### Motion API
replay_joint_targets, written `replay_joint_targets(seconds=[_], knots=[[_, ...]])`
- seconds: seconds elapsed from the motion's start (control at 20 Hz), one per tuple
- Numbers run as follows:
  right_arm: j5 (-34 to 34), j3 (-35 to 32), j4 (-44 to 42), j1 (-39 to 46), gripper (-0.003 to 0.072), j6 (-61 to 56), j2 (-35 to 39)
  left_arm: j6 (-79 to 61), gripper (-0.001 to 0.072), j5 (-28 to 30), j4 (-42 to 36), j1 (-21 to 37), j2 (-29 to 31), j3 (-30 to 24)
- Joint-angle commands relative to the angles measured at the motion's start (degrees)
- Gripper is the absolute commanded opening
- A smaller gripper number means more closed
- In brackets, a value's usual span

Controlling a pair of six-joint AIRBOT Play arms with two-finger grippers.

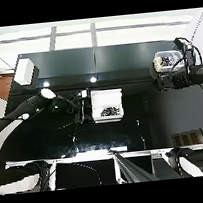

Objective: Fold the box and place the chain.

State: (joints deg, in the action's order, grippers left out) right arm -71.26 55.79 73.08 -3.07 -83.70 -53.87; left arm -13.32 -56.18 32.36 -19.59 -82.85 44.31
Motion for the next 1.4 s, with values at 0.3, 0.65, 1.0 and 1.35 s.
replay_joint_targets(seconds=[0.3, 0.65, 1.0, 1.35], knots=[[0.00, 0.02, 0.02, 0.04, 0.0545, -0.02, 0.02, 0.04, 0.0706, 0.74, -0.26, -0.85, -0.02, 0.07], [0.59, 0.02, 0.02, 0.04, 0.0546, -0.02, 0.02, 0.48, 0.0706, 1.29, -0.28, -0.87, -0.02, 0.07], [0.68, 0.02, 0.02, 0.04, 0.0545, -0.02, 0.02, 2.67, 0.0705, 4.09, 0.24, -2.27, 0.00, 0.09], [0.83, 0.02, 0.02, 0.04, 0.0545, -0.02, 0.02, 2.56, 0.0705, 3.74, -0.46, -2.27, 0.00, 0.09]])
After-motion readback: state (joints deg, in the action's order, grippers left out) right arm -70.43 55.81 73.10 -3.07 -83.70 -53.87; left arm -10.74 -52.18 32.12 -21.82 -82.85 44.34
